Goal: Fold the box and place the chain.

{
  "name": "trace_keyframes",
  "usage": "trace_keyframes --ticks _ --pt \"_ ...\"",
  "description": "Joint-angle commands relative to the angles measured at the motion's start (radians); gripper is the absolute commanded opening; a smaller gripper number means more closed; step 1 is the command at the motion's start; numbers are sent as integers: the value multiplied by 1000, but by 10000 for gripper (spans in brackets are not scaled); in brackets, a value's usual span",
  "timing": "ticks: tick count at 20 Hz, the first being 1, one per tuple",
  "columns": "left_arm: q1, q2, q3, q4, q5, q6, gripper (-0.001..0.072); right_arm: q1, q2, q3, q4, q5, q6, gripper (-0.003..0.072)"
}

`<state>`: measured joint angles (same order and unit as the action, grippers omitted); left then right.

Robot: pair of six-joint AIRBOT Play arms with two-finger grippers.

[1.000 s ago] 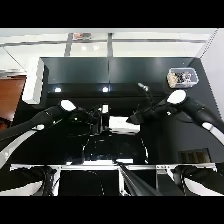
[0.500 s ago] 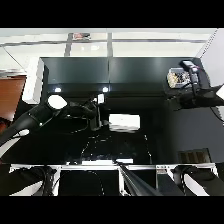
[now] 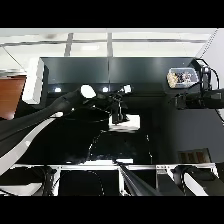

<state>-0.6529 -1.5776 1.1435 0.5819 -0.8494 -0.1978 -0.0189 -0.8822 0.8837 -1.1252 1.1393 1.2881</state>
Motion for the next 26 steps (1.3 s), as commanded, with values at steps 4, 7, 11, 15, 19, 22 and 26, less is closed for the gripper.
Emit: trace_keyframes --ticks 4,7,11,15,19,22,26 --pt "-28 -69 58 43 -125 -43 715 -2 2 -1 -2 1 2 16" --pt "-39 -68 87 122 -167 -34 715 -2 2 -1 -2 0 2 16" --pt "-57 -69 110 212 -193 -34 715 -2 2 -1 -2 0 2 16" --pt "-68 -69 111 222 -207 61 714 -2 2 -1 -2 1 2 16" --pt "-71 -69 111 230 -206 69 713 -2 2 -1 -2 1 2 16" --pt "-77 -69 111 274 -204 70 714 -2 2 -1 -2 1 2 17" --pt "-114 -113 111 316 -139 85 712 -2 2 -1 -2 0 2 16"
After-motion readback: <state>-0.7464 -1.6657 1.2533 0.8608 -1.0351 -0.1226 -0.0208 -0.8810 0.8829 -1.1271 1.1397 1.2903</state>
